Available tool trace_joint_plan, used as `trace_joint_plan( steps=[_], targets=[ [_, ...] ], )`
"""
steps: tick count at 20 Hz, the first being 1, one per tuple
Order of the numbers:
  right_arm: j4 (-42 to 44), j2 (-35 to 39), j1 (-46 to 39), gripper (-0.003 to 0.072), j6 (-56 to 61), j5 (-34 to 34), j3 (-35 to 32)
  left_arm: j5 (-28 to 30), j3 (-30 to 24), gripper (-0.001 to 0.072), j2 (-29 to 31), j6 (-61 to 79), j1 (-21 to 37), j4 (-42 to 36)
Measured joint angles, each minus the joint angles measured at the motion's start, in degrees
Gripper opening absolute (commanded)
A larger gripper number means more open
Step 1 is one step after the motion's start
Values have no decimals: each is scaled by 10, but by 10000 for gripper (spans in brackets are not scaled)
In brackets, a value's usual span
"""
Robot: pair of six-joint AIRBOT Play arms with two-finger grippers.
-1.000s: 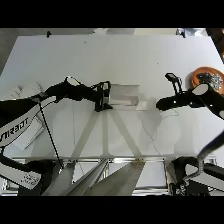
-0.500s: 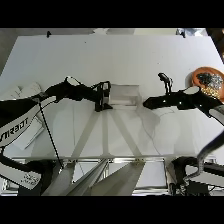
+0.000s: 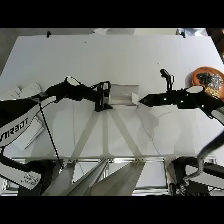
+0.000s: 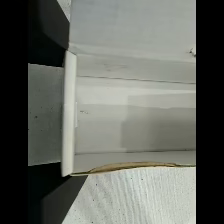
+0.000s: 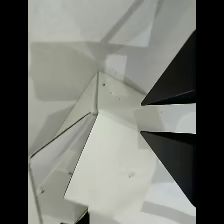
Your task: Fold the box and place the chain.
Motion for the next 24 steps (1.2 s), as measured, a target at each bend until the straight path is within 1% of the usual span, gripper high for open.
trace_joint_plan(
  steps=[2, 4, 7, 8, 9, 14, 17, 19, 21, 24],
  targets=[
    [17, 1, 0, 203, -17, 1, 0, 0, 0, 17, 0, 0, 0, 0],
    [21, 1, 2, 320, -33, -3, 0, 0, 0, 17, 0, 0, 0, 0],
    [3, 2, 17, 323, -44, -29, 0, 0, 0, 17, 0, 0, 0, 0],
    [2, 2, 23, 381, -44, -36, 0, 0, 0, 17, 0, 0, 0, 0],
    [2, 2, 30, 477, -44, -43, 0, 0, 0, 17, 0, 0, 0, 0],
    [20, 2, 64, 478, -12, -91, 0, 0, 0, 17, 0, 0, 0, 0],
    [2, 2, 84, 476, 36, -122, 0, 0, 0, 17, 0, 0, 0, 0],
    [-5, 2, 98, 456, 58, -136, 0, 0, 0, 17, 0, 0, 0, 0],
    [-14, 2, 112, 454, 73, -152, 0, 0, 0, 17, 0, 0, 0, 0],
    [-50, 2, 128, 454, 129, -184, 0, 0, 0, 17, 0, 0, 0, 0]
  ],
)
